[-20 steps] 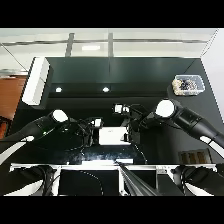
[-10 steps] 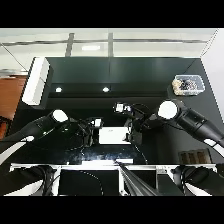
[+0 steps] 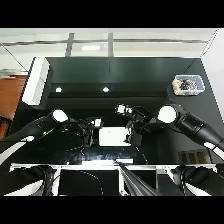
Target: Fold the box and place the chain.
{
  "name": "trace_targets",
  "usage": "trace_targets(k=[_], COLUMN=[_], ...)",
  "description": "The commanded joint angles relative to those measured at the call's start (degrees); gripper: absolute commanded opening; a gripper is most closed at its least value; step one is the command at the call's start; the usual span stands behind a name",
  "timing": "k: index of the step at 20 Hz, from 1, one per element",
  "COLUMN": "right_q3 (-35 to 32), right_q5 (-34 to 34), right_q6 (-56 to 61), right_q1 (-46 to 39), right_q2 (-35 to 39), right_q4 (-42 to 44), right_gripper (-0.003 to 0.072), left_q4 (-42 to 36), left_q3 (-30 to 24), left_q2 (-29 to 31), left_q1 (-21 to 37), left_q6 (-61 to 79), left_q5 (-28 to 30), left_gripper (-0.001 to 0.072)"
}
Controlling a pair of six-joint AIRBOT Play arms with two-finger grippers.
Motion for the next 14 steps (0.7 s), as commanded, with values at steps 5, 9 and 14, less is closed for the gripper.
trace_targets(k=[5,9,14], right_q3=[0.66,0.76,0.79], right_q5=[-0.57,-0.96,-2.45], right_q6=[-9.64,-9.75,-9.73], right_q1=[2.97,3.82,3.82], right_q2=[0.04,0.04,0.04], right_q4=[-1.31,-6.10,-6.84], right_gripper=[0.0710,0.0709,0.0708], left_q4=[0.02,0.02,0.02], left_q3=[0.02,0.02,0.02], left_q2=[-0.04,-0.04,-0.04], left_q1=[-0.04,-0.04,-0.04], left_q6=[0.00,0.00,0.00], left_q5=[-0.02,-0.02,-0.02], left_gripper=[0.0403,0.0402,0.0402])
